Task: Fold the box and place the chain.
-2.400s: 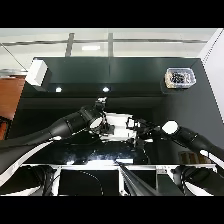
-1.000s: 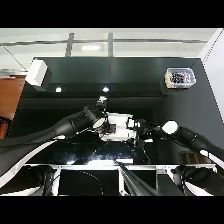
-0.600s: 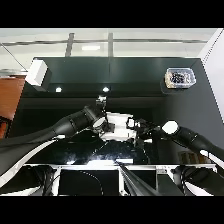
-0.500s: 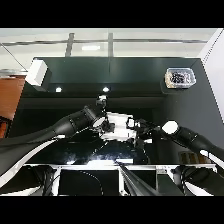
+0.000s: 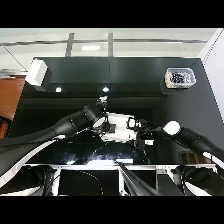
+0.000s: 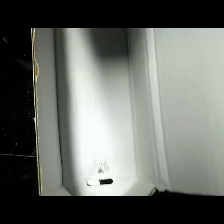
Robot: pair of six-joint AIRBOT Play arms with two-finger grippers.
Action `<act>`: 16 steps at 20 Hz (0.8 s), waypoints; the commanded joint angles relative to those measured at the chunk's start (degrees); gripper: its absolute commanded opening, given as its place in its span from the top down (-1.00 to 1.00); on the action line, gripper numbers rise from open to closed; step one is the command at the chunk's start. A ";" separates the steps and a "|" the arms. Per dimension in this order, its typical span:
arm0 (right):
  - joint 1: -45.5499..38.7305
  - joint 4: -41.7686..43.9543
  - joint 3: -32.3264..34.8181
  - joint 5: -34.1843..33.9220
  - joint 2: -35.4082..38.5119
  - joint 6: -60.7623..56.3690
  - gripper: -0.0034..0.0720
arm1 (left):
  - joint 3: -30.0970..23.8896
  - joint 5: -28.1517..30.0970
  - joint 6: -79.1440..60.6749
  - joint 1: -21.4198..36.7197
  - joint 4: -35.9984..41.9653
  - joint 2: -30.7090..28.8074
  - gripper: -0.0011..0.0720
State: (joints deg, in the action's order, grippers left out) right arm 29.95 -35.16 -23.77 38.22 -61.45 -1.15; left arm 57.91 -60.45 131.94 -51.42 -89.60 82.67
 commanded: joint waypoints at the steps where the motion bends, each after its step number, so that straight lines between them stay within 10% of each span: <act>1: -0.13 -8.20 -0.31 0.96 4.59 -6.51 -0.99 | 0.04 -0.04 0.15 0.04 -0.15 0.04 0.89; 10: -0.13 -23.26 -0.39 5.62 7.93 -12.79 -0.96 | 0.04 1.42 0.11 0.04 -0.13 0.04 0.89; 12: -0.07 -21.68 -0.37 5.35 7.23 -12.76 -0.10 | 0.04 1.44 0.09 0.04 -0.15 0.04 0.89; 16: 0.17 -16.76 -0.37 3.93 5.51 -12.74 0.03 | 0.04 1.49 0.09 0.04 -0.13 0.04 0.89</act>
State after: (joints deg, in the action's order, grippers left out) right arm 30.00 -54.68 -24.12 43.29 -55.02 -13.67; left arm 57.91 -59.09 132.03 -51.44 -89.71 82.67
